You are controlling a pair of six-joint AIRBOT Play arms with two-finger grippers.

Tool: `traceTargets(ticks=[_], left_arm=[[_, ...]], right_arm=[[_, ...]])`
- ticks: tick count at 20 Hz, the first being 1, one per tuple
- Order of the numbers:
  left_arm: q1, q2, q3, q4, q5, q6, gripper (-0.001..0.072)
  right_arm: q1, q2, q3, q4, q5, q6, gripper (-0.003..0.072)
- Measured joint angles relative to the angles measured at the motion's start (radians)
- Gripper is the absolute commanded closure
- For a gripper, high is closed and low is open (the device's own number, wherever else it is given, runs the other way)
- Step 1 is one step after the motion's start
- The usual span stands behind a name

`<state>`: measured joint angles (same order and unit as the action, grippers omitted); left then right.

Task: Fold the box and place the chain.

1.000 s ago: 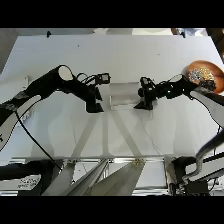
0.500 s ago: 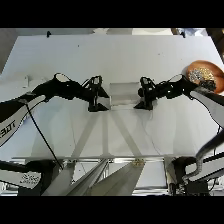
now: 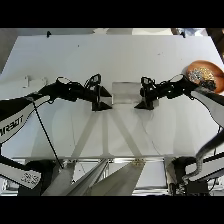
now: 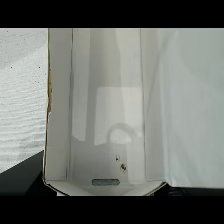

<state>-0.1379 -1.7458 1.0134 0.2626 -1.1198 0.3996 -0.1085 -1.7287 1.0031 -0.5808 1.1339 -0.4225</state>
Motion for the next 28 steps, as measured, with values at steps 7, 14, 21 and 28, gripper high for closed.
traceTargets(ticks=[7, 14, 21, 28], left_arm=[[0.001, 0.017, 0.0, -0.005, 0.023, 0.002, 0.001], [0.005, 0.035, 0.0, 0.026, 0.053, 0.005, 0.001], [0.006, 0.033, 0.0, 0.048, 0.109, 0.001, 0.0009], [0.015, 0.018, 0.0, 0.048, 0.09, 0.002, 0.001]], right_arm=[[0.0, 0.0, 0.0, 0.007, -0.003, 0.0, 0.017], [0.002, 0.0, 0.0, 0.002, 0.003, -0.001, 0.017], [0.002, 0.0, 0.0, 0.003, -0.002, 0.0, 0.017], [0.002, 0.0, 0.0, 0.0, 0.002, -0.001, 0.017]])
